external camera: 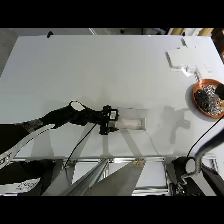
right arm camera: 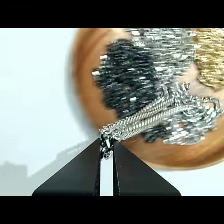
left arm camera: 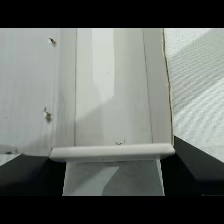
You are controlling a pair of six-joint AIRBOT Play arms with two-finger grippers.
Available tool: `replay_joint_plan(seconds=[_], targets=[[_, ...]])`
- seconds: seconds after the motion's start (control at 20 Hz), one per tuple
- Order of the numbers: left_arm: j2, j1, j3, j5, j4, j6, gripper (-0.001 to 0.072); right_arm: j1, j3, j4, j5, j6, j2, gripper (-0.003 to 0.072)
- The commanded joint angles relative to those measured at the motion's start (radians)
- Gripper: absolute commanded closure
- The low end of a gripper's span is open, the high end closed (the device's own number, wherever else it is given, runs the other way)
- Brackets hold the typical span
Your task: Fold the box and place the chain.
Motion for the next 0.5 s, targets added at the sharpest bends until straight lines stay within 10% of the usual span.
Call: replay_joint_plan(seconds=[0.0,0.45], targets=[[0.000,0.000,0.000,0.000,0.000,0.000,0.0439,0.101,0.001,0.097,0.163,-0.035,0.147,0.0670],[0.000,0.000,0.000,0.000,0.000,0.000,0.0439,0.443,-0.005,0.185,0.407,-0.038,0.376,0.0669]])
